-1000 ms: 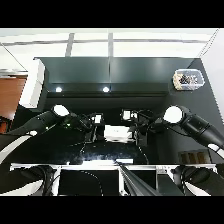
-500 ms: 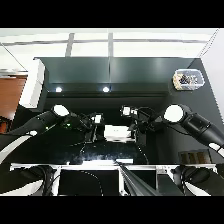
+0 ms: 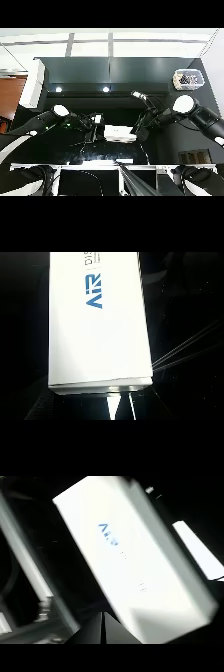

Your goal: Fold the box and place the chain.

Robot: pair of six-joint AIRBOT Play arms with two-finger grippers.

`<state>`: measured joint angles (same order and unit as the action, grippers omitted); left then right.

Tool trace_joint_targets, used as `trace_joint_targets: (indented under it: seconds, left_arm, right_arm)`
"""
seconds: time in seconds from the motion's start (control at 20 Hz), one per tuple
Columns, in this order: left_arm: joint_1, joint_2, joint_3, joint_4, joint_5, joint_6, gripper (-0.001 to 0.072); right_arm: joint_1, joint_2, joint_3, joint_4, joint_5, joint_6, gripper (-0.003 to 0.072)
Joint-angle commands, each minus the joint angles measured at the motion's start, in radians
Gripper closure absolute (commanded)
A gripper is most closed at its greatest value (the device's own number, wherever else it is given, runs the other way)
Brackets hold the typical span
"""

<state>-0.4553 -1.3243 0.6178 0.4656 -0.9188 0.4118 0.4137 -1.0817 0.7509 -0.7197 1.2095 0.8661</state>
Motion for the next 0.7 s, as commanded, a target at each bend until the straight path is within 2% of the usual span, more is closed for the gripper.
trace_joint_targets:
  seconds: [0.0,0.1,0.25,0.45,0.65]
  left_arm:
    - [0.0,0.0,0.0,0.0,0.0,0.0,0.0244]
    - [0.0,0.0,0.0,0.0,0.0,0.0,0.0244]
    - [0.0,0.0,0.0,0.0,0.0,0.0,0.0244]
    - [0.0,0.0,0.0,0.0,0.0,0.0,0.0244]
    - [0.0,0.0,0.0,0.0,0.0,0.0,0.0244]
  right_arm:
    - [-0.021,-0.003,-0.105,0.249,-0.024,0.157,0.0677]
    - [-0.021,-0.007,-0.139,0.312,-0.126,0.159,0.0677]
    - [-0.021,-0.027,-0.14,0.298,-0.175,0.159,0.0677]
    - [-0.014,-0.101,-0.14,0.287,-0.164,0.159,0.0677]
    - [-0.011,-0.141,-0.14,0.193,-0.168,0.186,0.0677]
